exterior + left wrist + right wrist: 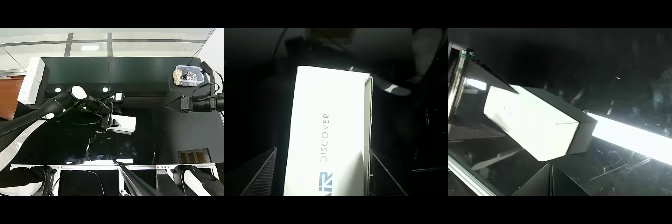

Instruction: Fold the box and place the chain.

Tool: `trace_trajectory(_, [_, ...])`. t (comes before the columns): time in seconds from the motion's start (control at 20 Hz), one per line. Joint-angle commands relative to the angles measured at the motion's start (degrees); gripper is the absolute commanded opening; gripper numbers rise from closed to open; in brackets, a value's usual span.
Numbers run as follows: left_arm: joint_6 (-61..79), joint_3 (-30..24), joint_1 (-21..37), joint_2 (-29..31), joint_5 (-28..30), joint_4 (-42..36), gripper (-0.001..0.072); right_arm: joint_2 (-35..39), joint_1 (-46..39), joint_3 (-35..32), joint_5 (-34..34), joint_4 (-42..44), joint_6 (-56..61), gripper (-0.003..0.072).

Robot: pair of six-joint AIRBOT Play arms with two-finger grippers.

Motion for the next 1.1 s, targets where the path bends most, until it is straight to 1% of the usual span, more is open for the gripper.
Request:
trace_trajectory(0.0, [-1.0,0.9,-0.2,-1.2,-1.4,0.2,0.0706,0.0,0.0,0.1,0.0,-0.7,0.0,0.0013])
trace_trajectory(0.4, [-1.2,0.9,-0.2,-1.2,-1.2,0.3,0.0706,0.0,0.0,0.1,0.0,-0.7,0.0,0.0013])
trace_trajectory(0.5, [-3.3,0.9,-0.2,-1.2,-1.3,0.5,0.0706,0.0,0.0,0.1,0.0,-0.7,0.0,0.0013])
trace_trajectory(0.7, [-5.8,0.9,-1.0,-1.2,-1.2,3.5,0.0706,0.0,0.0,0.1,-0.1,-0.7,0.0,0.0013])
trace_trajectory(0.9, [-5.7,0.9,-2.6,-1.2,-1.2,3.7,0.0706,0.0,0.0,0.1,-0.1,-0.7,0.0,0.0013])
trace_trajectory(1.05, [-5.7,0.9,-3.6,-1.2,0.4,6.4,0.0707,0.0,0.0,0.1,-0.1,-0.7,0.0,0.0013])
